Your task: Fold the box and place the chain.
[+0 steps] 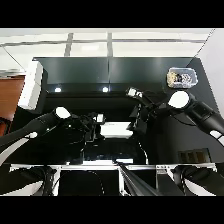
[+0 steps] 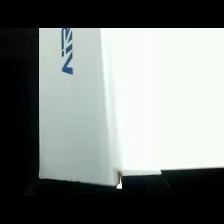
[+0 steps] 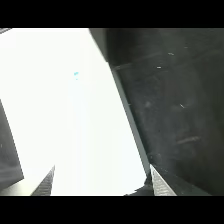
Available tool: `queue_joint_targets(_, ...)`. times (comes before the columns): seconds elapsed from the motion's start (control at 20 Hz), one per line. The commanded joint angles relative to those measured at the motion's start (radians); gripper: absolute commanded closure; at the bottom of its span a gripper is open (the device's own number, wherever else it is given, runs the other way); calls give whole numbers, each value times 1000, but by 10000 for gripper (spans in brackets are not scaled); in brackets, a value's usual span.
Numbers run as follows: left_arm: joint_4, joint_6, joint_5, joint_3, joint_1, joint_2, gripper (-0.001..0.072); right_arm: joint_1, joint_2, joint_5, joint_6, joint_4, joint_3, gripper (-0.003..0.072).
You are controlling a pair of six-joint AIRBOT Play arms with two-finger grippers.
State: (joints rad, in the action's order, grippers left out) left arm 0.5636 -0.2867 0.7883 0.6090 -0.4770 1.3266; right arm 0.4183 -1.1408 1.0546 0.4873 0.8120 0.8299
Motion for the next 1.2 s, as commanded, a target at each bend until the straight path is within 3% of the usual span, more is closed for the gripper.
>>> queue_joint_targets(0.0, 0, -1, 5, 1, -2, 0, 188, 42, -2, 18, -93, 13, 4, -19)
queue_joint_targets(0.6, 0, -1, 4, 1, -2, 0, 188, 76, -49, -53, -101, 35, 3, -17)
queue_joint_targets(0.7, 0, -1, 4, 1, -2, 0, 188, 76, -50, -53, -76, 35, 3, 185)
queue_joint_targets(0.75, 0, -1, 4, 1, -2, 0, 188, 76, -50, -53, -75, 35, 3, 214)
queue_joint_targets(1.15, 0, -1, 5, 1, -2, 0, 188, 76, -54, -53, -72, 34, 2, 217)
